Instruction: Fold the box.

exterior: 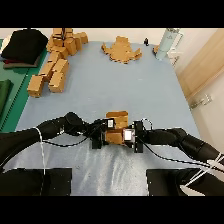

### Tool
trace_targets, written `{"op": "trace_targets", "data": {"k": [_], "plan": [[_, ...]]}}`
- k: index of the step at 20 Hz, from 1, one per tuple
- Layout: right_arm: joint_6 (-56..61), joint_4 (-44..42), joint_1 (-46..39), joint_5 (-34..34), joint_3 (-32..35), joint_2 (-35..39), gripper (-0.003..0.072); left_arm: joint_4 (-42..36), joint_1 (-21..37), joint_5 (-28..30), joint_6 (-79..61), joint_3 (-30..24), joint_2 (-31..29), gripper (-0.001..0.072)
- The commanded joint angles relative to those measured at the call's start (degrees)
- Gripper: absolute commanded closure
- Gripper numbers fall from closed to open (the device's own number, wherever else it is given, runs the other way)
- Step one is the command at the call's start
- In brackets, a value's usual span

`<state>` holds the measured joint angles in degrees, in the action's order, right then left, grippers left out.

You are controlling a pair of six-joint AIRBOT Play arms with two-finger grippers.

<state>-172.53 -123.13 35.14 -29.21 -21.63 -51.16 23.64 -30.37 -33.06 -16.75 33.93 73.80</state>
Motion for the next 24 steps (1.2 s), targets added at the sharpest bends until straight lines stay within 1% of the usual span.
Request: {"op": "trace_targets", "data": {"k": [1, 6, 7, 8, 9, 10, 11, 12, 14, 16, 17, 18, 19, 20, 21, 22, 23, 24], "plan": [[0.0, -0.4, 0.3, 0.3, 0.0, -0.3, 0.0081, 0.0, 0.0, 0.0, 0.1, 0.1, 0.0, 0.0260], [0.2, -0.3, 0.3, 0.2, 0.0, -0.3, 0.0085, 0.0, 0.0, 0.0, 0.1, 0.1, 0.0, 0.0260], [0.6, 0.0, 0.3, 0.0, 0.0, -0.2, 0.0118, 0.0, 0.0, 0.0, 0.1, 0.1, 0.0, 0.0260], [2.6, 1.5, 0.2, -0.3, 0.0, 0.2, 0.0210, 0.0, 0.0, 0.0, 0.1, 0.1, 0.0, 0.0260], [6.7, 5.2, 0.2, -0.5, 0.0, 1.0, 0.0408, 0.0, 0.0, 0.0, 0.1, 0.1, 0.0, 0.0260], [14.5, 11.8, 0.2, -0.5, 0.0, 2.4, 0.0570, 0.0, 0.0, 0.0, 0.1, 0.1, 0.0, 0.0260], [24.4, 19.9, 0.2, -1.3, -0.4, 4.1, 0.0680, 0.0, 0.0, 0.0, 0.1, 0.1, 0.0, 0.0260], [35.5, 29.3, 0.1, -3.2, -1.2, 5.9, 0.0678, 0.0, 0.0, 0.0, 0.1, 0.1, 0.0, 0.0260], [57.7, 50.5, 0.1, -9.7, -3.3, 10.1, 0.0679, 0.0, 0.0, 0.0, 0.1, 0.1, 0.0, 0.0260], [75.5, 67.2, -0.3, -17.1, -4.8, 13.7, 0.0678, 0.0, 0.0, 0.0, 0.1, 0.1, 0.0, 0.0260], [84.2, 73.2, -1.4, -20.3, -5.1, 15.0, 0.0678, 0.0, 0.0, 0.0, 0.1, 0.1, 0.0, 0.0260], [92.8, 75.9, -3.6, -24.1, -5.1, 15.6, 0.0679, 0.0, 0.0, 0.0, 0.1, 0.1, 0.0, 0.0260], [99.9, 74.2, -6.6, -27.5, -5.1, 15.4, 0.0680, 0.0, 0.0, 0.0, 0.1, 0.1, 0.0, 0.0260], [103.8, 67.5, -10.6, -30.0, -5.1, 14.3, 0.0680, 0.0, 0.0, 0.0, 0.1, 0.1, 0.0, 0.0260], [103.9, 57.3, -14.9, -30.4, -5.0, 12.5, 0.0680, 0.0, 0.0, 0.0, 0.1, 0.1, 0.0, 0.0260], [103.0, 47.1, -18.2, -29.6, -4.7, 10.4, 0.0680, 0.0, 0.0, 0.0, 0.1, 0.1, 0.0, 0.0260], [98.9, 36.9, -20.3, -27.9, -4.4, 8.2, 0.0680, 0.0, 0.0, 0.0, 0.1, 0.1, 0.0, 0.0260], [91.8, 26.7, -20.9, -26.0, -4.2, 5.7, 0.0680, 0.0, 0.0, 0.0, 0.1, 0.1, 0.0, 0.0260]]}}
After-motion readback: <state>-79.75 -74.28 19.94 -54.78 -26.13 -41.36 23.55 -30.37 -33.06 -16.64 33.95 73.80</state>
